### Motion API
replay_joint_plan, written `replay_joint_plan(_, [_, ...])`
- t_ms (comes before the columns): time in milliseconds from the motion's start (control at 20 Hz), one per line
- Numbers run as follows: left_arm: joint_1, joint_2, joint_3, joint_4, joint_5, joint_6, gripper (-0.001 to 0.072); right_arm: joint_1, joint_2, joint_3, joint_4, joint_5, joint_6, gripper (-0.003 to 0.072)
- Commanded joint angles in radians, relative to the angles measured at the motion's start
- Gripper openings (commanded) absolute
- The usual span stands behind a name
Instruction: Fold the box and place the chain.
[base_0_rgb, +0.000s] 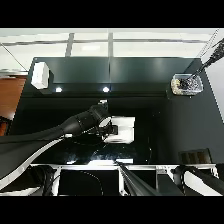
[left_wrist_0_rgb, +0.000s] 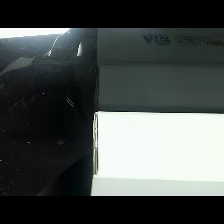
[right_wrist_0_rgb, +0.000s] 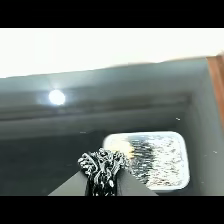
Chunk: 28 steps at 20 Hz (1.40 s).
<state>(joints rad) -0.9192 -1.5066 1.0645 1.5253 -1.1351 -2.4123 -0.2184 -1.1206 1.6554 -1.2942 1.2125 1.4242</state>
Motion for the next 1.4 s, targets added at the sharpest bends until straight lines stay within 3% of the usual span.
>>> replay_joint_plan(0, [0.0, 0.0, 0.0, 0.0, 0.001, 0.0, 0.0028, 0.052, 0.149, -0.01, 0.088, 0.1, -0.061, 0.0032])
replay_joint_plan(250, [0.0, 0.0, 0.0, 0.0, 0.001, 0.0, 0.0028, 0.171, 0.217, -0.05, 0.162, 0.249, -0.075, 0.0034])
replay_joint_plan(500, [0.0, 0.0, 0.0, 0.0, 0.001, 0.0, 0.0028, 0.348, 0.219, -0.238, 0.292, 0.396, -0.177, 0.0034])
replay_joint_plan(800, [0.0, 0.0, 0.0, 0.0, 0.001, 0.0, 0.0027, 0.504, 0.218, -0.414, 0.35, 0.403, -0.198, 0.0032])
replay_joint_plan(1150, [0.0, 0.0, 0.0, 0.0, 0.001, 0.0, 0.0028, 0.537, 0.179, -0.518, 0.605, 0.307, -0.264, 0.0033])
replay_joint_plan(1350, [0.0, 0.0, 0.0, 0.0, 0.001, 0.0, 0.0028, 0.595, 0.101, -0.527, 0.6, 0.277, -0.272, 0.0034])
